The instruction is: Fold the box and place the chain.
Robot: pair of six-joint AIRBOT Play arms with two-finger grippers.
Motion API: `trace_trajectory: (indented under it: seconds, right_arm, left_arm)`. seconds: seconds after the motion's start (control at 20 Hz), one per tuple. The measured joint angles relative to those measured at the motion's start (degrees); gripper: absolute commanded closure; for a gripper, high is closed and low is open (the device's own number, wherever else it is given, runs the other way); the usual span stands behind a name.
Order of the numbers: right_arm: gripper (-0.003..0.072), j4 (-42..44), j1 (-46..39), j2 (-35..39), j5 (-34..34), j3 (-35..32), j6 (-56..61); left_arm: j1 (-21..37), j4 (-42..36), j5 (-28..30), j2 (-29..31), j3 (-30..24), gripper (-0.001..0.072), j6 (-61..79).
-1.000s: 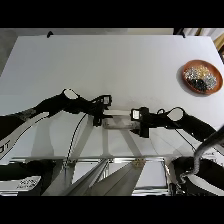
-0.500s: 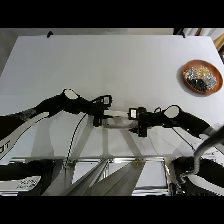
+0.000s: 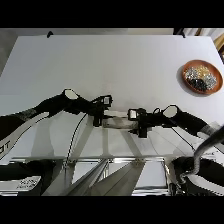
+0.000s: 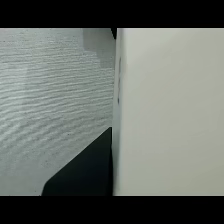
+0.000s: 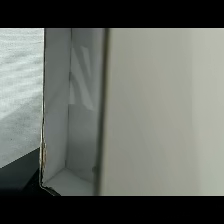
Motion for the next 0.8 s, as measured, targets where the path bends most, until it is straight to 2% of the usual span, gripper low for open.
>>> trace_trajectory:
  seconds: [0.05,0.1,0.15,0.25,0.8]
  right_arm:
    - [0.0213,-0.04,0.0,-0.04,0.02,-0.02,0.0]
    - [0.032,-0.04,0.0,-0.11,0.07,0.0,0.0]
    - [0.037,-0.09,0.0,-0.13,0.07,0.0,0.0]
    - [0.0391,-0.13,-0.02,-0.15,0.09,0.0,0.0]
    - [0.0385,-0.26,-0.02,-0.17,0.09,0.0,0.04]
  left_arm:
    - [0.0,0.0,0.0,0.0,0.0,0.0698,0.0]
    - [0.0,0.0,0.0,0.0,0.0,0.0698,0.0]
    - [0.0,0.0,0.0,0.0,0.0,0.0698,0.0]
    - [0.0,0.02,0.0,0.0,0.0,0.0698,0.0]
    - [0.0,0.0,0.02,0.0,0.0,0.0698,0.0]
